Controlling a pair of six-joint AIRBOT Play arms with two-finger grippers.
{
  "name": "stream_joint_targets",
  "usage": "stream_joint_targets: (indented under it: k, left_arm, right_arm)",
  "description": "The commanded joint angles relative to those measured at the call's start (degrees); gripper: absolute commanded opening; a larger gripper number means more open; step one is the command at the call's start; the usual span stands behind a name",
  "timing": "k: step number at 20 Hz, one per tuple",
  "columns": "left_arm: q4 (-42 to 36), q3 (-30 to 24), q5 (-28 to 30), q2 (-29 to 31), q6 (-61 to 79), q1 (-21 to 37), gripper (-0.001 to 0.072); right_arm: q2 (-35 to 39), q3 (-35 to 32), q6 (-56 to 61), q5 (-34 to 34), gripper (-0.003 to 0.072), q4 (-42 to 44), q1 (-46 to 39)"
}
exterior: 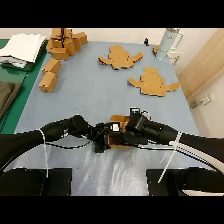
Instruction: Fold the box.
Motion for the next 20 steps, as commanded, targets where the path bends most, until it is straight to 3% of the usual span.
stream_joint_targets:
  k: [1,8,9,10,20]
  left_arm:
    - [0.0,0.0,0.0,0.0,0.0,0.0,0.0477]
    - [0.0,0.0,0.0,0.0,0.0,0.0,0.0477]
    - [0.0,0.0,0.0,0.0,0.0,0.0,0.0477]
    - [0.0,0.0,0.0,0.0,0.0,0.0,0.0477]
    - [0.0,0.0,0.0,0.0,0.0,0.0,0.0477]
  right_arm:
    - [0.0,0.0,-1.1,1.5,0.0004,-0.4,0.0]
    - [0.0,0.0,-2.8,4.3,0.0030,-2.8,0.0]
    - [0.0,0.0,-2.7,4.3,0.0196,-2.8,0.0]
    - [0.0,0.0,-2.6,4.3,0.0265,-2.8,0.0]
    - [1.9,0.2,-2.1,1.1,0.0265,-3.7,0.0]
